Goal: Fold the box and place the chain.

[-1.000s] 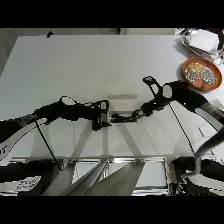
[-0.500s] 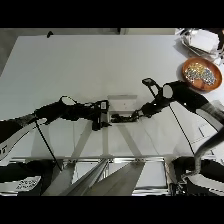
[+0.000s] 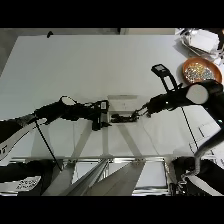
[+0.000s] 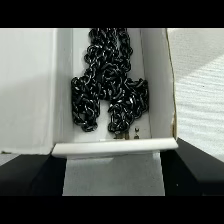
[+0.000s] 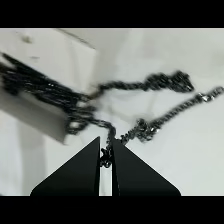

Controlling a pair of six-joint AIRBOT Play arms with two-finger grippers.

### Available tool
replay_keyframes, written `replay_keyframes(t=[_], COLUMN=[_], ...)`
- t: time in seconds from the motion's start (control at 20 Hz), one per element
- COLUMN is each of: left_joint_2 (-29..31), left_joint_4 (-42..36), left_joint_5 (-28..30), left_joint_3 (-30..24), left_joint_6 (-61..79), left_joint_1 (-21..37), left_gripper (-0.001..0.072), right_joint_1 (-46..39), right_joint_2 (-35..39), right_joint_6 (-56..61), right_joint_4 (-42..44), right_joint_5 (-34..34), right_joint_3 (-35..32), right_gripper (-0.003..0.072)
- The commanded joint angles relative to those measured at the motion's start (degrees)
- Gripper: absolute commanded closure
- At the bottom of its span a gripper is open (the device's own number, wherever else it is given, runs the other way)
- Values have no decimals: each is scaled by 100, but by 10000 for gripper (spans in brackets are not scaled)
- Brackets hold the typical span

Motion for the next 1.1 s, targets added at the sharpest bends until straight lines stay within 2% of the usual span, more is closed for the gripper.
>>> replay_keyframes(t=[0.0,0.2,0.5,0.85,1.05], left_joint_2=[4,4,4,4,4], left_joint_4=[2,2,2,2,2], left_joint_5=[2,0,2,2,2], left_joint_3=[4,4,4,4,4], left_joint_6=[2,0,2,0,2], left_joint_1=[0,0,2,2,2], left_gripper=[501,501,501,501,501], right_joint_1=[407,1185,2214,2264,2262], right_joint_2=[955,1394,1388,1303,1296], right_joint_6=[-153,-149,-151,-151,-348], right_joint_4=[616,706,717,817,975], right_joint_5=[-409,-1196,-2518,-3386,-3416], right_joint_3=[9,164,417,448,494], right_gripper=[670,670,670,669,669])
